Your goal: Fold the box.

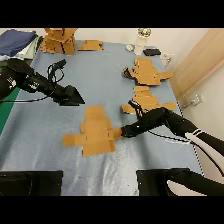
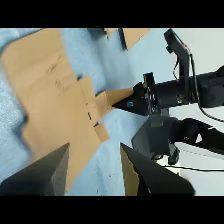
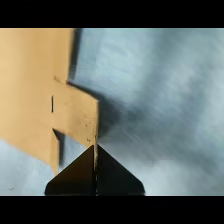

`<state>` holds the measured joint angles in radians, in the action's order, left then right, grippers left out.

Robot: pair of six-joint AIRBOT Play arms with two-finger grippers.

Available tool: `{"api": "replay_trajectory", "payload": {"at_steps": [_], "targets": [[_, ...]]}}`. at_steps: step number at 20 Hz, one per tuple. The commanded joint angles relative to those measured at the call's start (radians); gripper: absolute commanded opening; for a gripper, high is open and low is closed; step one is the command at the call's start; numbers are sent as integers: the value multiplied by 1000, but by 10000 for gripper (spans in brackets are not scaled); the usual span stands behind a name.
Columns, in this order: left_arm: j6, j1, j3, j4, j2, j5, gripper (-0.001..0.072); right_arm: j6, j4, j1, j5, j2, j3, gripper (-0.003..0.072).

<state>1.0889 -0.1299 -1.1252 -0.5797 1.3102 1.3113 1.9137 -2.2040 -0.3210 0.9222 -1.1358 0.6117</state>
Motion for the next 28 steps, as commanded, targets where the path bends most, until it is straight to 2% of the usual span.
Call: {"api": "replay_trajectory", "payload": {"at_steps": [1,3,7,9,12,15,22,25,28], "targets": [[0,0,0,-4,0,-2,485,51,80,-121,-61,-3,57,0],[3,0,0,-13,0,1,485,7,193,-203,-57,2,80,-1],[3,0,0,-48,0,0,484,-206,474,-382,-58,57,81,-1],[4,0,0,-64,0,2,484,-282,554,-442,-58,85,81,-1],[19,1,0,-113,0,16,484,-315,566,-467,-49,93,81,-1],[31,21,0,-158,0,76,484,-328,567,-467,-50,93,81,-1],[32,222,0,-159,-3,216,484,-435,655,-467,-50,93,81,-1],[12,288,2,-162,-3,224,484,-475,664,-466,-50,90,80,-1],[-32,298,42,-159,-3,224,484,-554,664,-466,-50,76,80,-1]]}}
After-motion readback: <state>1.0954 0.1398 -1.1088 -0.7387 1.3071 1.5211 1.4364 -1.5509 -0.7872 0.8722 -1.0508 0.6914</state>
